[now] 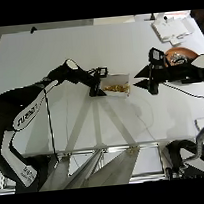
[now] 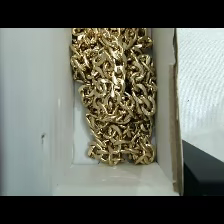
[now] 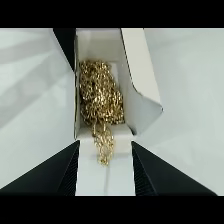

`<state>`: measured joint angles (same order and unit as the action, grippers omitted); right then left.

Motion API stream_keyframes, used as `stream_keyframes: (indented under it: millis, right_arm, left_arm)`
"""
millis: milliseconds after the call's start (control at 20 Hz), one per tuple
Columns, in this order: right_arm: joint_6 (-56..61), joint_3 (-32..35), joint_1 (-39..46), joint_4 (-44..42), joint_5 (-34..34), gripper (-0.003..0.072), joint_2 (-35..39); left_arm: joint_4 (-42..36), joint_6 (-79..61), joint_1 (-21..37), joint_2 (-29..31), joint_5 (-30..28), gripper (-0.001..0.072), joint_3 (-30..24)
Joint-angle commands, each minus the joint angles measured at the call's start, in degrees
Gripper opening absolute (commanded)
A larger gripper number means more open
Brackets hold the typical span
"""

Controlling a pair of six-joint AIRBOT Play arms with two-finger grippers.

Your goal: Fold the box and place the chain.

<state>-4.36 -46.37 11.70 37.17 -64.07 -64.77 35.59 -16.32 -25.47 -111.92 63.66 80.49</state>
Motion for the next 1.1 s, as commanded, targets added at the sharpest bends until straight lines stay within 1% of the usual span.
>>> stream_keyframes:
  millis: [0,50,150,350,500,600,700,800,1050]
  right_arm:
    - [-0.22,0.04,1.68,1.2,-1.09,0.0307,-3.45]
    - [-0.22,0.07,1.57,1.46,-1.05,0.0292,-5.46]
    - [-1.09,0.07,1.49,1.38,-1.07,0.0293,-9.64]
    - [-8.39,0.04,-1.95,1.44,-0.63,0.0293,-15.65]
    - [-9.18,0.04,-4.63,1.4,2.82,0.0286,-17.99]
    - [-9.18,0.04,-5.31,1.33,4.13,0.018,-18.43]
    - [-8.96,0.04,-5.31,0.94,5.05,0.0169,-18.43]
    - [-8.96,0.04,-5.31,1.01,4.55,0.0021,-18.43]
    - [-8.92,0.04,-5.29,2.08,3.45,0.0012,-18.32]
  left_arm:
    - [0.0,0.0,0.02,0.04,0.0,0.0151,0.07]
    - [0.0,0.0,0.02,0.02,0.0,0.0151,0.04]
    - [0.0,0.0,0.02,0.02,-0.02,0.0151,0.07]
    - [-0.02,0.0,0.02,0.02,0.0,0.0151,0.04]
    - [0.0,0.0,0.02,0.02,0.0,0.0151,0.07]
    - [0.0,0.0,0.02,0.04,0.0,0.0151,0.07]
    - [0.0,0.0,0.02,0.02,0.0,0.0151,0.07]
    - [0.0,0.0,0.02,0.02,0.0,0.0151,0.04]
    - [0.0,0.0,0.02,0.02,0.0,0.0151,0.07]
